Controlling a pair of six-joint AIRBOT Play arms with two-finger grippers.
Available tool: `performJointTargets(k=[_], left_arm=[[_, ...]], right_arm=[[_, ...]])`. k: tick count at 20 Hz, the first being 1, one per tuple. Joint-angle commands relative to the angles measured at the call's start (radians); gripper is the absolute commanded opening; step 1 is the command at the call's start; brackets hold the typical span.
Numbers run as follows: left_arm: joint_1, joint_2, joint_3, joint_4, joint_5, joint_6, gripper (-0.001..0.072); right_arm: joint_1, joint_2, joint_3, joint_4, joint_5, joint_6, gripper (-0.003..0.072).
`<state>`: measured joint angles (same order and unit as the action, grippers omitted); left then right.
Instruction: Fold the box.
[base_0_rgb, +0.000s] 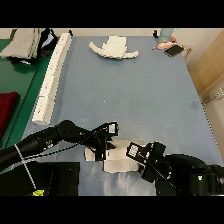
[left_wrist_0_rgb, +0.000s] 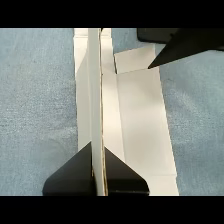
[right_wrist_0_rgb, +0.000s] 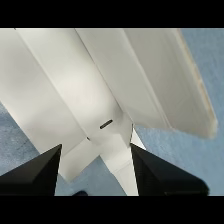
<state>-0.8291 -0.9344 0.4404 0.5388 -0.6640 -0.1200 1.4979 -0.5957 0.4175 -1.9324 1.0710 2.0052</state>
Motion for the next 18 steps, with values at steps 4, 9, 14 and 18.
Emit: performJointTargets(k=[4,9,14,18], left_arm=[[0.0,-0.001,0.0,0.0,0.0,0.0,0.0018],[0.0,-0.001,0.0,0.0,0.0,0.0,0.0017],[0.0,-0.001,0.0,0.0,0.0,0.0,0.0017],[0.0,-0.001,0.0,0.0,0.0,0.0,0.0018]], right_arm=[[0.0,0.006,-0.02,0.115,-0.129,-0.328,0.0651],[0.0,0.011,-0.09,0.228,-0.23,-0.533,0.0656],[0.017,0.011,-0.127,0.207,-0.251,-0.629,0.0657],[0.071,0.011,-0.141,0.126,-0.254,-0.482,0.0647]])
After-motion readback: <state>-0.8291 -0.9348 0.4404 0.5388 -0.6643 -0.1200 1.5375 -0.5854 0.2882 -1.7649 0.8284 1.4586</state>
